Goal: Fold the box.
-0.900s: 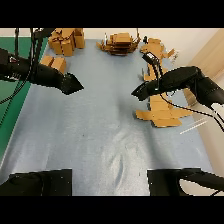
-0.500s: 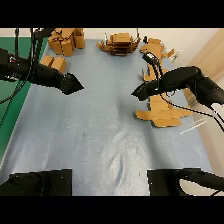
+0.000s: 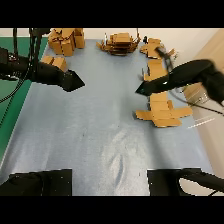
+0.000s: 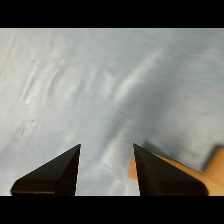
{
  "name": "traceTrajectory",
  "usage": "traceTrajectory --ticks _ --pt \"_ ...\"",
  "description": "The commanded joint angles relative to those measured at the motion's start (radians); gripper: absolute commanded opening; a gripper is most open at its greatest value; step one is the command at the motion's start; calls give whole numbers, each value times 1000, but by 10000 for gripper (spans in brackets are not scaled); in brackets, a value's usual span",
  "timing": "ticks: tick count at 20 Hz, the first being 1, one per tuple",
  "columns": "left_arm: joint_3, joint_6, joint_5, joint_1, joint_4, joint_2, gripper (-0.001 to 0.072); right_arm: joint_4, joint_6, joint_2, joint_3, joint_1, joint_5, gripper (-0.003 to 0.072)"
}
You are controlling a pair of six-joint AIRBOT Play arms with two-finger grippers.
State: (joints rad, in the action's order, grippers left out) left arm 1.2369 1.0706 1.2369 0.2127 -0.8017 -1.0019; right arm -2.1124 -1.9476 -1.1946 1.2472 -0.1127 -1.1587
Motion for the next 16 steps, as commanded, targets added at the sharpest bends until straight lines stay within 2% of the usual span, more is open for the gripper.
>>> traceTrajectory --ticks 1,3,7,9,10,12,16 --pt "0 0 -60 0 27 0 675 175 200 40 161 158 -198 514" --pt "0 -4 -70 -1 37 0 675 272 233 42 249 303 -283 513" --pt "0 -5 -52 -1 36 -1 675 332 199 -21 240 585 -253 513" --pt "0 -5 -43 -2 36 -1 675 241 117 -106 202 703 -205 513" --pt "0 -4 -32 -1 39 -1 675 172 10 -162 183 755 -212 512" --pt "0 -4 -23 -2 31 -1 674 89 -184 -267 181 825 -261 345" --pt "0 0 23 -2 20 -1 675 27 -319 -414 181 908 -261 352"
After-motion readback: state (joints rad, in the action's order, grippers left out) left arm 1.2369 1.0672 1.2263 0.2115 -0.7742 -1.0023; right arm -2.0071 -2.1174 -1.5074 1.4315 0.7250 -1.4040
